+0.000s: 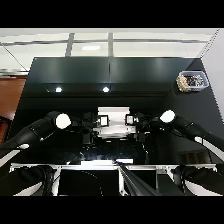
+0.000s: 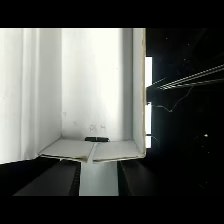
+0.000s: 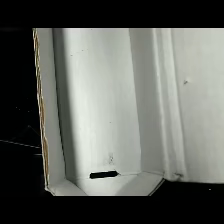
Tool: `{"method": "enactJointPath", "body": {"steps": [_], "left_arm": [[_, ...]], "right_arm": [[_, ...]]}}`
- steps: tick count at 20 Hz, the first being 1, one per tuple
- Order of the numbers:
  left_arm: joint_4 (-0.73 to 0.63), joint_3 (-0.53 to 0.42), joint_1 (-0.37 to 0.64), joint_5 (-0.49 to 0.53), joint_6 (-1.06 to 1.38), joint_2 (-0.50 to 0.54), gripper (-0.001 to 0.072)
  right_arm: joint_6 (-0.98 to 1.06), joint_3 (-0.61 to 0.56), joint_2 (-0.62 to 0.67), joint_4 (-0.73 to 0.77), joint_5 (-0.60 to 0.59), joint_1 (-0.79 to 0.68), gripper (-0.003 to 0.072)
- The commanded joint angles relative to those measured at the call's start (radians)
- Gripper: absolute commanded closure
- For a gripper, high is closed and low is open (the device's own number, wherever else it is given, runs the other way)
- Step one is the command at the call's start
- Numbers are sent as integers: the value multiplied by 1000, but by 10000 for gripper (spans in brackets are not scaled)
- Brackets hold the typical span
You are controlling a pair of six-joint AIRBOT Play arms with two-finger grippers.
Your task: Fold the box and place the chain.
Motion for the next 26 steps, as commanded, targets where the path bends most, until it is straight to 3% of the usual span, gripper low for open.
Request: {"method": "enactJointPath", "body": {"steps": [1, 4, 8, 11, 12, 15, 16, 17, 18, 19, 20, 21, 22, 23, 24, 25, 26], "left_arm": [[-20, 0, -2, 13, -32, -2, 444], [-73, 0, -3, 19, -56, -3, 445], [-241, 0, -3, 34, -55, -22, 444], [-194, -1, -3, 27, -52, -40, 455], [-179, -1, -3, 19, -52, -48, 520], [-166, -1, -3, 7, -52, -69, 542], [-175, -1, -3, 13, -53, -73, 527], [-182, -1, -3, 16, -53, -74, 439], [-190, -1, -3, 20, -53, -74, 273], [-192, -1, -3, 16, -53, -74, 249], [-192, -1, -3, 11, -53, -74, 374], [-193, -1, -3, 11, -52, -74, 452], [-200, -1, -3, 11, -53, -74, 345], [-198, 0, -3, 11, -52, -73, 400], [-183, 1, -1, 7, -53, -71, 598], [-146, 6, 3, -14, -57, -64, 683], [-116, 12, 11, -42, -86, -53, 684]], "right_arm": [[0, 0, -1, 0, 0, 1, 503], [0, 0, -1, 0, 0, 1, 503], [0, 0, -1, 0, 0, 1, 503], [0, 0, -1, 0, 0, 1, 504], [0, 0, -1, 0, 0, 1, 503], [0, 0, -1, 0, 0, 1, 503], [0, 0, -1, 0, 0, 1, 503], [0, 0, -1, 0, 0, 1, 503], [0, 0, -1, 0, 0, 1, 503], [0, 0, -1, 0, 0, 1, 503], [0, 0, -1, 0, 0, 1, 503], [0, 0, -1, 0, 0, 1, 503], [0, 0, -1, 0, 0, 1, 504], [0, 0, -1, 0, 0, 1, 503], [0, 0, -1, 0, 0, 1, 503], [0, 0, -1, 0, 0, 1, 504], [0, 0, -1, 0, 0, 1, 503]]}}
